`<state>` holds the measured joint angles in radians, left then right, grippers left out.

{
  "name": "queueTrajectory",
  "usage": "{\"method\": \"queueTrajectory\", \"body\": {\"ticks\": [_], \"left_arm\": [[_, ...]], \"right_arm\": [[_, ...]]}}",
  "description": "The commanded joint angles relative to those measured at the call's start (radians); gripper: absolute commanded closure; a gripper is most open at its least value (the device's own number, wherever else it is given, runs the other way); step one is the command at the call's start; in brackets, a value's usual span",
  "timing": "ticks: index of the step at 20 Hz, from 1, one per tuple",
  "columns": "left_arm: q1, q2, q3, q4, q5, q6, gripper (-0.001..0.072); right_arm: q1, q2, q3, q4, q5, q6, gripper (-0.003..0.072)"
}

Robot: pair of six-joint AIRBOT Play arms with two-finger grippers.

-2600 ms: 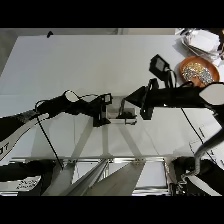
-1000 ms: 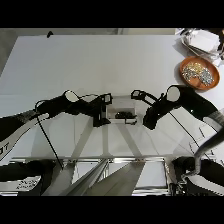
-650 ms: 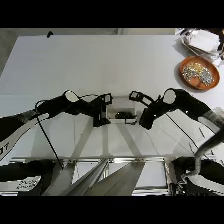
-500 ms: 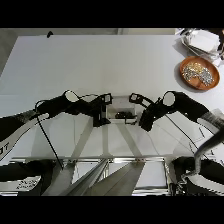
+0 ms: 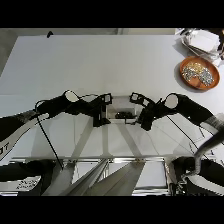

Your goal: Fold the box and place the chain.

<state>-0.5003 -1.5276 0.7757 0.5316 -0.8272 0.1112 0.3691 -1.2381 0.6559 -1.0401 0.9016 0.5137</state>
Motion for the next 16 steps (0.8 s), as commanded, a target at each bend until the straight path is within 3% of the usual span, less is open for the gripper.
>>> {"method": "queueTrajectory", "body": {"ticks": [1,16], "left_arm": [[0.0,0.0,0.0,0.0,0.0,0.0,0.0277],[0.0,0.0,0.0,0.0,0.0,0.0,0.0277]], "right_arm": [[0.0,0.014,-0.002,0.001,-0.007,-0.02,0.0507],[0.0,0.013,-0.077,0.051,-0.109,-0.026,0.0532]]}}
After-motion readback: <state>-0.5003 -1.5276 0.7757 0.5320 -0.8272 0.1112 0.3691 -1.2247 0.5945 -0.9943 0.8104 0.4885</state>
